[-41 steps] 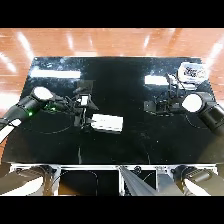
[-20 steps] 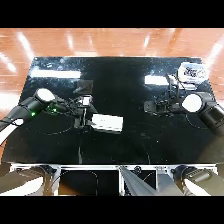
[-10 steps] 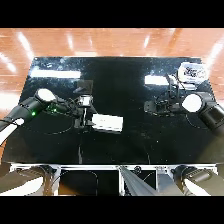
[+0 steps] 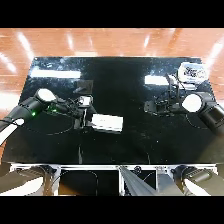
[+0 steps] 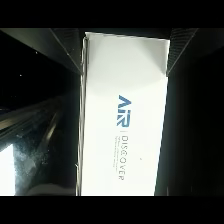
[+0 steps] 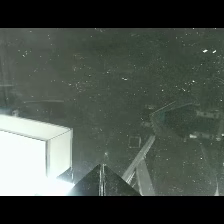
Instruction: Fold the box and place the chain.
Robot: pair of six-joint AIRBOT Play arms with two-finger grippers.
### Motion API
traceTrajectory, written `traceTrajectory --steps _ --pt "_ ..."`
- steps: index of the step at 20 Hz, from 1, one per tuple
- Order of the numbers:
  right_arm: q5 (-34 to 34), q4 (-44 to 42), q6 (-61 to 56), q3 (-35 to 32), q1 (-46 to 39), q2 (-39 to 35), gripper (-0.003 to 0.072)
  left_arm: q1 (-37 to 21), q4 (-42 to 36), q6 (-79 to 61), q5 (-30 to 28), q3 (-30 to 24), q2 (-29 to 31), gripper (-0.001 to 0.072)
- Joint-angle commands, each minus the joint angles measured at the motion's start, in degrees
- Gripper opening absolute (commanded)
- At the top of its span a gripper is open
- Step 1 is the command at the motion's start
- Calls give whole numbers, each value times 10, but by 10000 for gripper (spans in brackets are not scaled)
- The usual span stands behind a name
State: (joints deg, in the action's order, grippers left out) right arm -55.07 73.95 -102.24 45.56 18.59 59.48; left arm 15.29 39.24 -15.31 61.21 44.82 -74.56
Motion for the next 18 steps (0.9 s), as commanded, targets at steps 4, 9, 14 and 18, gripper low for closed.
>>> traceTrajectory --steps 4,9,14,18 --pt "-2 1 0 0 0 0 35 3 17 -9 -22 -5 0 623" --pt "-2 1 0 0 0 0 35 2 -1 -9 -21 -5 2 623" --pt "-2 0 0 0 0 0 35 2 -1 3 -22 -5 4 623" --pt "-2 1 0 0 0 0 35 7 14 10 -24 -5 2 622"
